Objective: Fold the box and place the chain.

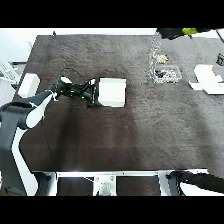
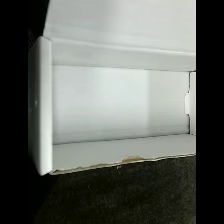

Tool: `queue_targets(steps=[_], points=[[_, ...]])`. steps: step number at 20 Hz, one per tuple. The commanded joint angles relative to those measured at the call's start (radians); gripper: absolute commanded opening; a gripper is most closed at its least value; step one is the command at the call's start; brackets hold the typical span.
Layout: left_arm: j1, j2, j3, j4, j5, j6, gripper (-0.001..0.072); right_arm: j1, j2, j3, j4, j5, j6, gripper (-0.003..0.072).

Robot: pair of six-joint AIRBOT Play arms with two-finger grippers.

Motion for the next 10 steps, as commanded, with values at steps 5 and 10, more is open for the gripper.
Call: queue_targets(steps=[5, 10], points=[[0.0, 0.0, 0.0, 0.0, 0.0, 0.0, 0.0287, 0.165, 0.0, -0.114, 0.001, -0.034, 0.015, 0.0009], [0.0, 0.0, 0.0, 0.0, 0.0, 0.0, 0.0287, 0.211, 0.0, -0.228, 0.035, -0.072, 0.053, 0.0009]])
